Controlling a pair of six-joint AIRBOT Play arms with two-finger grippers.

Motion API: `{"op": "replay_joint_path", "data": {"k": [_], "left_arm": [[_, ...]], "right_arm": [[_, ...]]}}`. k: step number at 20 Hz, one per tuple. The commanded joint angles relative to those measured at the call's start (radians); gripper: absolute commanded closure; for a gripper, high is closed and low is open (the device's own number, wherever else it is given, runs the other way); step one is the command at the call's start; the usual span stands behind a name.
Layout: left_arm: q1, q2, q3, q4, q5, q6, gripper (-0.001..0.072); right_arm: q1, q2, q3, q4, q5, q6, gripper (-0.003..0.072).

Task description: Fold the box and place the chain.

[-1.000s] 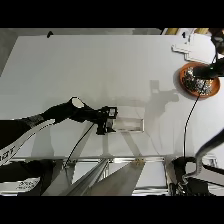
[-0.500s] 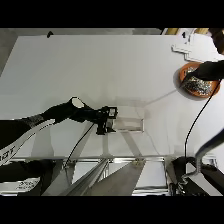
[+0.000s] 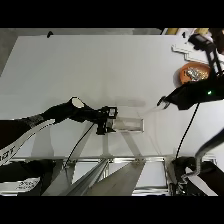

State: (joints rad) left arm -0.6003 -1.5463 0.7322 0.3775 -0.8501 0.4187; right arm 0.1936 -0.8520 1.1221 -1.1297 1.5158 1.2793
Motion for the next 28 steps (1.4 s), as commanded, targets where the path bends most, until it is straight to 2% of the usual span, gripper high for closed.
{"op": "replay_joint_path", "data": {"k": [1, 5, 7, 9, 11, 14, 22, 25, 28], "left_arm": [[0.0, 0.0, 0.0, 0.0, 0.0, 0.0, 0.0503], [0.0, 0.0, 0.0, 0.0, 0.0, 0.0, 0.0503], [0.0, 0.0, 0.0, 0.0, 0.0, 0.0, 0.0503], [0.0, 0.0, 0.0, 0.0, 0.0, 0.0, 0.0503], [0.0, 0.0, 0.0, 0.0, 0.0, 0.0, 0.0503], [0.0, 0.0, 0.0, 0.0, 0.0, 0.0, 0.0503], [0.0, 0.0, 0.0, 0.0, 0.0, 0.0, 0.0503], [0.0, 0.0, 0.0, 0.0, 0.0, 0.0, 0.0503], [0.0, 0.0, 0.0, 0.0, 0.0, 0.0, 0.0503]], "right_arm": [[0.089, 0.034, -0.134, 0.002, -0.083, -0.001, 0.0674], [0.163, 0.042, -0.236, -0.05, -0.196, -0.013, 0.0674], [0.162, 0.044, -0.239, -0.185, -0.2, 0.032, 0.0674], [0.163, 0.046, -0.239, -0.23, -0.187, 0.04, 0.0674], [0.163, 0.046, -0.239, -0.126, -0.179, 0.026, 0.0674], [0.163, 0.045, -0.243, 0.046, -0.252, -0.035, 0.0674], [0.311, 0.031, -0.396, 0.023, -0.497, -0.031, 0.0673], [0.348, -0.039, -0.415, 0.017, -0.517, -0.031, 0.0671], [0.371, -0.125, -0.415, 0.017, -0.52, -0.026, 0.0628]]}}
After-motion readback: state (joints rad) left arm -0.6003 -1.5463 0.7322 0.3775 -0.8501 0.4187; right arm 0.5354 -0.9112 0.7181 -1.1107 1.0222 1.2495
